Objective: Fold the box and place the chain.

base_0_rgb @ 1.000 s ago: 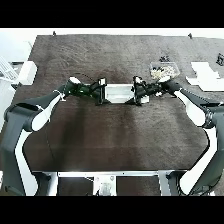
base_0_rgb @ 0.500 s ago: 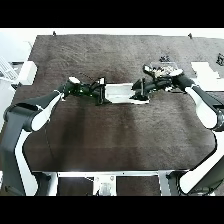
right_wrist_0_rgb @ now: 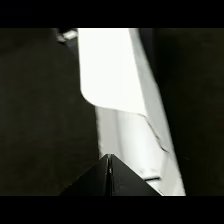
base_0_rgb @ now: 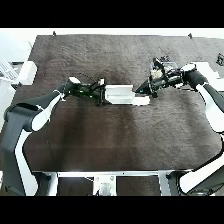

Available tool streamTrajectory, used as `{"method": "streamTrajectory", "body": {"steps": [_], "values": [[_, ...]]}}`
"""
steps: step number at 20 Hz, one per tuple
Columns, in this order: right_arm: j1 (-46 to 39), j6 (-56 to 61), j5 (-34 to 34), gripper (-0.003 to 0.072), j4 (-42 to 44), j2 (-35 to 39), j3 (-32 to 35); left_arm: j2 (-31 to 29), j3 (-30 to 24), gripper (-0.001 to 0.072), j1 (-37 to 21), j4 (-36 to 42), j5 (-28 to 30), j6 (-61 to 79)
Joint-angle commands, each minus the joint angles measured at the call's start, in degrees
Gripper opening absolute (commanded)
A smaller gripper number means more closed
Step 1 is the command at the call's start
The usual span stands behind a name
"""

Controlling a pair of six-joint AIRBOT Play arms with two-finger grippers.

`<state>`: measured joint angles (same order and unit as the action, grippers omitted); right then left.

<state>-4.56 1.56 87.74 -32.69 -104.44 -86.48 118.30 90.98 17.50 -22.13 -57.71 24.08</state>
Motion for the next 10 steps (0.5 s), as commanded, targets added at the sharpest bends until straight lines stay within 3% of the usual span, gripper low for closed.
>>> {"method": "streamTrajectory", "body": {"steps": [1, 4, 10], "values": [[1.51, 1.20, 5.27, 0.0012, 0.72, 0.28, 0.00, 0.00, 0.00, 0.0357, -0.07, 0.02, 0.02, -0.15], [4.24, 1.20, 1.73, 0.0011, 0.70, 0.26, 0.00, 0.00, 0.00, 0.0357, -0.07, 0.02, 0.00, -0.26], [5.97, 0.83, -15.19, 0.0010, 0.74, 0.11, -0.02, 0.00, 0.00, 0.0357, -0.07, -0.24, 0.09, -1.57]]}}
